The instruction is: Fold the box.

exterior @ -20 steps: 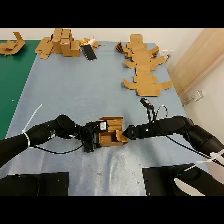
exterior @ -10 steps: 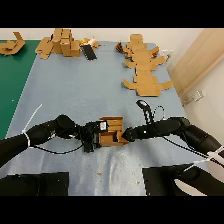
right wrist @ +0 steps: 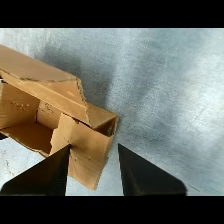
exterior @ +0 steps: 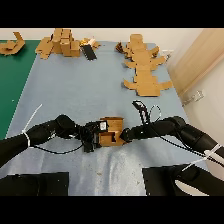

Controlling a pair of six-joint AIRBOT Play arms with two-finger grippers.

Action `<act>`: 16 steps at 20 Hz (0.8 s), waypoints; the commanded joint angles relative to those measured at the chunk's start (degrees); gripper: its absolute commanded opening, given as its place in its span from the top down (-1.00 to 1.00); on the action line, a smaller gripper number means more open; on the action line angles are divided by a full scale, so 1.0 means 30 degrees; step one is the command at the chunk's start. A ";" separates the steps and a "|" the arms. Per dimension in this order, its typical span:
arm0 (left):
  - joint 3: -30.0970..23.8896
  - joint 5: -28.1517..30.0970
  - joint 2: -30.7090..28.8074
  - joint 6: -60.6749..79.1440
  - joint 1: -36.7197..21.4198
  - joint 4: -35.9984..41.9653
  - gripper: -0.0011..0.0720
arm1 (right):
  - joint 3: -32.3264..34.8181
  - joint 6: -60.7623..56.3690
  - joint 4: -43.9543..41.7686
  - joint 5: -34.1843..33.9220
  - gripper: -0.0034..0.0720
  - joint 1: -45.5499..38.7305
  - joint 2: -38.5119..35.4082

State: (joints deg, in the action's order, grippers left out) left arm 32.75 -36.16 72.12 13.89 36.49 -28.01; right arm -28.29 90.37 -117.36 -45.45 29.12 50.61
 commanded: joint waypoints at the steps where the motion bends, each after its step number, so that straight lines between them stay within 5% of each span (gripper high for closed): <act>1: 0.0015 0.0007 0.0007 0.0007 -0.0015 0.0000 -0.40 | -0.0328 -0.1115 0.1421 -0.0124 -0.31 0.0102 0.0051; 16: 0.0015 0.0007 0.0007 0.0007 -0.0015 0.0000 -0.40 | -0.1421 -0.4240 0.3016 0.0495 -0.31 0.1865 0.1406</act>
State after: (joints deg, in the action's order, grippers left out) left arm 32.75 -36.16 72.12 13.91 36.49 -27.99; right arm -30.98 81.69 -111.07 -44.16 33.23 53.74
